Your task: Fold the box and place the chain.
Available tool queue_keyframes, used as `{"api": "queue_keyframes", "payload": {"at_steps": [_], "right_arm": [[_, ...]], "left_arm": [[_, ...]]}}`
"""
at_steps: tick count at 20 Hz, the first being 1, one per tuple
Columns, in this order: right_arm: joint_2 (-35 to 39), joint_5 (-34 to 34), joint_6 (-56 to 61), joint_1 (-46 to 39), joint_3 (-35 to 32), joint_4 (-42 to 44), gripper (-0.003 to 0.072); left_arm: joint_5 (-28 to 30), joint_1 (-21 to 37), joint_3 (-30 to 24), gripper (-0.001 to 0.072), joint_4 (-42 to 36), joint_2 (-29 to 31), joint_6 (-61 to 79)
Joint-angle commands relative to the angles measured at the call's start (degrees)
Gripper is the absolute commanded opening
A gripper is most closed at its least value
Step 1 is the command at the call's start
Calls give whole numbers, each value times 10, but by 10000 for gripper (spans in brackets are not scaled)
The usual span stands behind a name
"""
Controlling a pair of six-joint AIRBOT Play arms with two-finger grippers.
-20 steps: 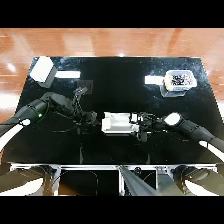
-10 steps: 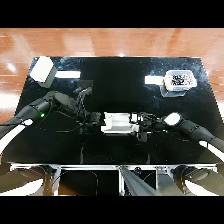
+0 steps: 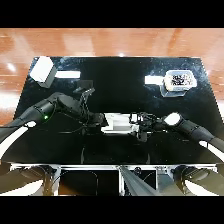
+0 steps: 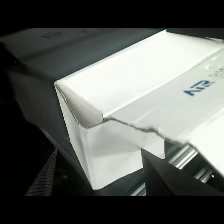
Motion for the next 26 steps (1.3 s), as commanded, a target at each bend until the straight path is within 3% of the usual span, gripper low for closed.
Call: {"api": "queue_keyframes", "payload": {"at_steps": [1, 3, 9, 10, 11, 19, 26], "right_arm": [[0, 0, 0, 0, 0, 0, 416], [0, 0, 0, 0, 0, 0, 416], [0, 0, 0, 0, 0, 0, 416], [0, 0, 0, 0, 0, 0, 417], [0, 0, 0, 0, 0, 0, 416], [0, -1, 0, 0, 0, 0, 417], [0, -1, 0, 0, 0, 0, 417]], "left_arm": [[-37, -24, 1, 607, 23, 1, -39], [-55, -47, 6, 598, 56, 1, -84], [-72, -153, 60, 585, 321, 8, -328], [-73, -163, 64, 512, 340, 8, -351], [-78, -170, 66, 481, 348, 8, -365], [-76, -200, 80, 438, 369, -5, -420], [24, -231, 155, 438, 427, -65, -447]]}}
